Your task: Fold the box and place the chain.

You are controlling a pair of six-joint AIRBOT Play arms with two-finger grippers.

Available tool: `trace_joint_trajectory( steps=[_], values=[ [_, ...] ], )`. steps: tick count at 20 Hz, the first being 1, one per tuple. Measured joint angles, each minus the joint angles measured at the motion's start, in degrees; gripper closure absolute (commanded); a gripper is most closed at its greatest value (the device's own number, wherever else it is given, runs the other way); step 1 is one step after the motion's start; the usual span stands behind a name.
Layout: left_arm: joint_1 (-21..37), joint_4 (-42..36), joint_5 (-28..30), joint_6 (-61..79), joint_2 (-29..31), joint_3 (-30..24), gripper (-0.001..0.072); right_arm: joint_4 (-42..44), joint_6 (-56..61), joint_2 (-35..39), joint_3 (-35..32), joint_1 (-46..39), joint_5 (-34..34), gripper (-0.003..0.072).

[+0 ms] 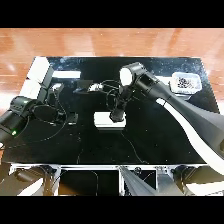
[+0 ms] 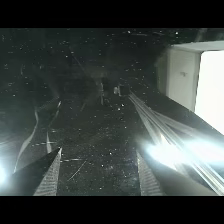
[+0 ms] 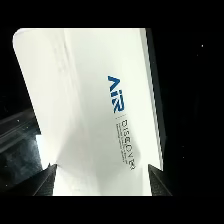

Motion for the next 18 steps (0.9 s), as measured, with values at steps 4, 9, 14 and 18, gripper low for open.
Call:
trace_joint_trajectory(
  steps=[4,9,14,18],
  values=[
    [0.09,0.61,0.07,0.0,0.02,0.0,0.0141,-2.1,-0.35,0.15,-0.83,1.62,-0.9,0.0134],
    [0.09,0.9,0.04,0.0,0.0,0.0,0.0141,-3.17,-0.37,0.15,-1.11,2.56,-1.38,0.0318],
    [0.09,1.05,-0.13,-0.02,0.02,0.0,0.0141,-3.82,-0.37,0.15,-1.16,2.8,-2.05,0.0131],
    [0.09,1.05,-0.22,-0.02,0.0,0.0,0.0141,-4.55,-0.39,0.15,-1.16,2.8,-2.45,-0.0034]
  ],
)
